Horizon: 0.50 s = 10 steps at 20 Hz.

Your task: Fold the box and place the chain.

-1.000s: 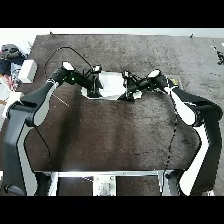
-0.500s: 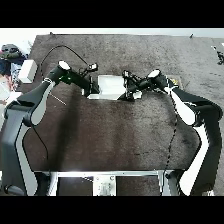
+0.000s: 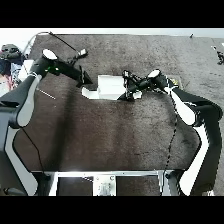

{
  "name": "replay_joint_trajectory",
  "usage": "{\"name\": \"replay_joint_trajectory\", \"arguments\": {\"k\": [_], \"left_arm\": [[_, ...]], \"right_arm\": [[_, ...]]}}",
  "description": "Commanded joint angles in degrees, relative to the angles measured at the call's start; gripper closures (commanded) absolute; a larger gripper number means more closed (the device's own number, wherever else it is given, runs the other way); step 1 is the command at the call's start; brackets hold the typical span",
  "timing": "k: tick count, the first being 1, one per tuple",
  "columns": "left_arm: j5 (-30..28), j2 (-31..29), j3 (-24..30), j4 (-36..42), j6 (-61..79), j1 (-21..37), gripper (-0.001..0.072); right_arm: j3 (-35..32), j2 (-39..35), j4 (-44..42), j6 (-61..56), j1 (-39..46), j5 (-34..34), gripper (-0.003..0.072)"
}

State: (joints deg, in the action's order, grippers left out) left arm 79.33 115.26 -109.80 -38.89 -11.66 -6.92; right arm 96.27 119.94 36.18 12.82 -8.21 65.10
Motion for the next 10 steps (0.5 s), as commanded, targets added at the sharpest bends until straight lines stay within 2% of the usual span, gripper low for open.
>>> {"name": "replay_joint_trajectory", "arguments": {"k": [1,4,7,10], "left_arm": [[-5.1,-4.2,0.5,-0.6,-12.4,1.9,0.0704],[-9.3,-7.5,2.9,-0.8,-22.8,3.8,0.0705],[-7.5,-8.1,4.9,-1.2,-30.0,6.7,0.0704],[-7.2,-8.1,9.6,-1.4,-36.6,9.6,0.0704]], "right_arm": [[0.0,0.0,0.0,0.0,0.0,0.0,0.0232],[0.0,0.0,0.0,0.0,0.0,0.0,0.0232],[0.0,0.0,0.0,0.0,0.0,0.0,0.0232],[0.0,0.0,0.0,0.0,0.0,0.0,0.0232]]}}
